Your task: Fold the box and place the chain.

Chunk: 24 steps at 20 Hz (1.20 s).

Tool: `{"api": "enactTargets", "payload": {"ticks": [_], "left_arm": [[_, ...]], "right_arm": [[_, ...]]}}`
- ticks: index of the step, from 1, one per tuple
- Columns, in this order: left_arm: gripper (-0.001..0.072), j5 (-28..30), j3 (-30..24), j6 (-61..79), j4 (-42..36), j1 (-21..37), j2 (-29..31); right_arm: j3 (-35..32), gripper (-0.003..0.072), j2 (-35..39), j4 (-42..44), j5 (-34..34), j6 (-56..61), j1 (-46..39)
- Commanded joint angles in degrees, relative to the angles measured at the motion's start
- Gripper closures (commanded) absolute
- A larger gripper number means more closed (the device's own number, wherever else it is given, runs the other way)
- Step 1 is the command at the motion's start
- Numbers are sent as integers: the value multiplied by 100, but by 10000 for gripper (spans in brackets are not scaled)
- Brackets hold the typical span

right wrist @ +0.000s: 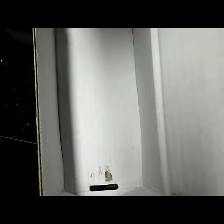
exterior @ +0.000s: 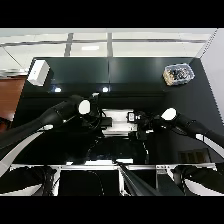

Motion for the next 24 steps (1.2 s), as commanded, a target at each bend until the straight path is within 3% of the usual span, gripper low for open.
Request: {"api": "enactTargets", "payload": {"ticks": [1,5,23,24], "left_arm": [[430,-216,396,-850,601,-341,-238],[431,-601,763,-1414,1198,-614,-511],[431,-662,673,-1617,1130,-514,-525],[464,-586,673,-1622,1097,-522,-525]], "right_arm": [[2,549,0,2,0,2,4],[2,549,0,2,0,2,4],[2,549,0,2,0,2,4],[2,549,0,2,0,2,4]]}}
